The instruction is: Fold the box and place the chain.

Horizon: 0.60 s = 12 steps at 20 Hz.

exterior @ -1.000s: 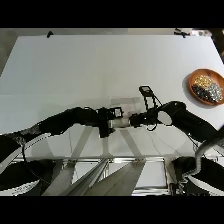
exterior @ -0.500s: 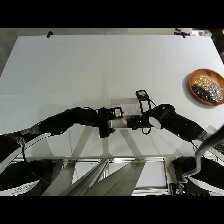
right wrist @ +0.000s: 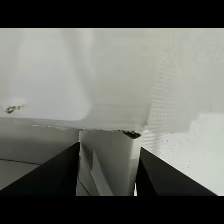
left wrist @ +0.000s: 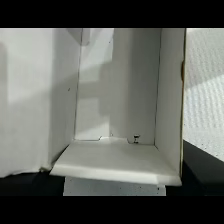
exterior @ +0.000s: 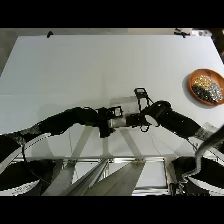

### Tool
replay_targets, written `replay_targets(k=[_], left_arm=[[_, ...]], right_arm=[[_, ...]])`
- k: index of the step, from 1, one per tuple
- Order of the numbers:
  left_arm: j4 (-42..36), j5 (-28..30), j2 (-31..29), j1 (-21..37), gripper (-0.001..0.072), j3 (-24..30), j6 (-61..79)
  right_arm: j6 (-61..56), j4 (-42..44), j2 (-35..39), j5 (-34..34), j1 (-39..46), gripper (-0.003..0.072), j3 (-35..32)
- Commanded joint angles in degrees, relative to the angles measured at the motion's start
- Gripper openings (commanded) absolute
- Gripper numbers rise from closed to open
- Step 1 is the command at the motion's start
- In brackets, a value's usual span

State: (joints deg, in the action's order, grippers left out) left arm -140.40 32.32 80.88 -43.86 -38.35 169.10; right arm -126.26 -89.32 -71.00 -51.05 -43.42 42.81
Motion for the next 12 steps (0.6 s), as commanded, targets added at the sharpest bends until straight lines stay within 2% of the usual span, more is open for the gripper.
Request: replay_targets(k=[1,4,6,8,9,12], left_arm=[[0.28,0.02,0.00,-0.04,0.0011,0.00,0.35],[0.31,0.00,0.00,-0.04,0.0011,0.00,0.35],[0.31,0.00,0.00,-0.04,0.0011,0.00,0.35],[0.31,0.00,0.00,-0.04,0.0011,0.00,0.35],[0.28,0.00,0.00,-0.04,0.0011,0.00,0.35],[0.31,0.00,0.00,-0.04,0.0011,0.00,0.35]], right_arm=[[-0.35,-0.39,-2.23,-3.61,-0.09,0.0317,2.99],[-0.35,-0.39,-2.93,-6.73,-0.09,0.0313,3.39],[-0.33,-0.68,-2.93,-9.88,-0.20,0.0160,3.39],[-0.35,-1.20,-2.93,-11.10,-0.20,0.0133,3.39],[-0.35,-1.60,-2.93,-11.06,-0.20,0.0029,3.39],[-0.35,-1.95,-2.93,-11.13,-0.20,0.0015,3.39]])
